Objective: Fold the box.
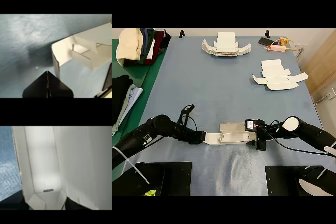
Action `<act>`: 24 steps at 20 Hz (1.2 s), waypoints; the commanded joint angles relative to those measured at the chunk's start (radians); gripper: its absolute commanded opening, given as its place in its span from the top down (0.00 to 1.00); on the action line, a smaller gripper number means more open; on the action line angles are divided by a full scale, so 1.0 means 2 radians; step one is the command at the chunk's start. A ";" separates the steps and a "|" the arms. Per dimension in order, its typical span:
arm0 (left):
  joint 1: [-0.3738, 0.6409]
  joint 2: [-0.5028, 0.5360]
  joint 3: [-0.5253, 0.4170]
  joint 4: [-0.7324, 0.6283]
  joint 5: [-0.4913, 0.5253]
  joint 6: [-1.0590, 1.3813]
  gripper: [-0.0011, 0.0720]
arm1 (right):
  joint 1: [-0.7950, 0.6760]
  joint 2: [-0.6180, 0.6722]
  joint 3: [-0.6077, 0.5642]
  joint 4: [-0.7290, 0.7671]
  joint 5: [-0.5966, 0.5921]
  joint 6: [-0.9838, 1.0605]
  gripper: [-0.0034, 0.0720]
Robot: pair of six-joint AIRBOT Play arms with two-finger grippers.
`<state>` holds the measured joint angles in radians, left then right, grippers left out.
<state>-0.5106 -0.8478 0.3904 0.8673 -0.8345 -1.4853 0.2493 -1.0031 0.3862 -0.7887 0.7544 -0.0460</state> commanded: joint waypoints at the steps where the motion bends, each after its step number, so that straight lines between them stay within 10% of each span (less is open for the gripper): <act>1: -0.051 -0.028 -0.002 -0.053 0.073 -0.003 0.96 | 0.000 0.000 0.000 0.000 0.000 0.000 0.29; 8: -0.052 -0.003 0.028 -0.031 0.039 -0.002 0.95 | 0.000 0.000 0.000 0.000 0.000 0.000 0.29; 10: -0.052 -0.004 0.030 -0.034 0.038 -0.005 0.34 | 0.000 0.000 0.000 0.000 0.000 0.000 0.29; 24: -0.053 -0.010 0.030 -0.088 0.102 -0.002 0.43 | 0.000 0.000 0.000 0.000 0.000 0.000 0.29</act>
